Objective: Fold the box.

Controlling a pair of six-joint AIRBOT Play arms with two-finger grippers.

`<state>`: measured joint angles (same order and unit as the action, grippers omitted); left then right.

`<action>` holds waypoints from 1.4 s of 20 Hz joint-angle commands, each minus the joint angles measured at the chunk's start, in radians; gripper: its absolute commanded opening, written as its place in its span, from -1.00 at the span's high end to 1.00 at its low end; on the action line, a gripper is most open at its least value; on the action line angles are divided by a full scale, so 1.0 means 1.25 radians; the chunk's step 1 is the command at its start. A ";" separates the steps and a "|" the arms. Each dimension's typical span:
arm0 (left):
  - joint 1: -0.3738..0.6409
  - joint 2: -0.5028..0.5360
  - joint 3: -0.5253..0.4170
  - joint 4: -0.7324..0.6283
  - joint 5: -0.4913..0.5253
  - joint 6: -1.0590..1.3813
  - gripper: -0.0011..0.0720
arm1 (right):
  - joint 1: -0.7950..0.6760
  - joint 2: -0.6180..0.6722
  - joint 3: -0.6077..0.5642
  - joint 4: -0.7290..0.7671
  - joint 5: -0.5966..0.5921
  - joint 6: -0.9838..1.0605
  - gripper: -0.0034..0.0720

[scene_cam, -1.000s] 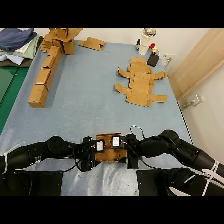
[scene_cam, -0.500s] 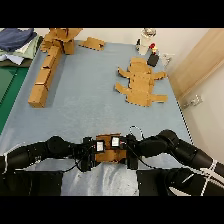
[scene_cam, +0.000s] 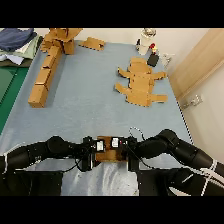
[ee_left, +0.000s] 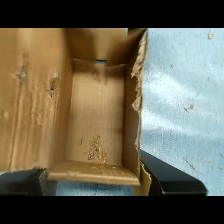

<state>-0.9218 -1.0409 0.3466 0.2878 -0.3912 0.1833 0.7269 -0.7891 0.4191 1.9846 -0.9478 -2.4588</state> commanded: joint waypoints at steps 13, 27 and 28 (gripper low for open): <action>0.000 0.000 0.000 0.004 -0.002 0.000 -0.68 | -0.181 0.106 0.031 -0.335 -0.253 0.998 0.90; 0.001 0.000 0.000 0.004 -0.002 0.000 -0.68 | -0.077 0.067 -0.058 0.030 -0.020 0.956 0.91; 0.000 0.000 0.000 0.004 -0.002 0.000 -0.68 | -0.077 0.079 -0.055 0.010 -0.043 0.958 0.91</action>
<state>-0.9218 -1.0409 0.3466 0.2928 -0.3935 0.1829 0.6205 -0.7044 0.3485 2.0041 -0.9821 -1.2625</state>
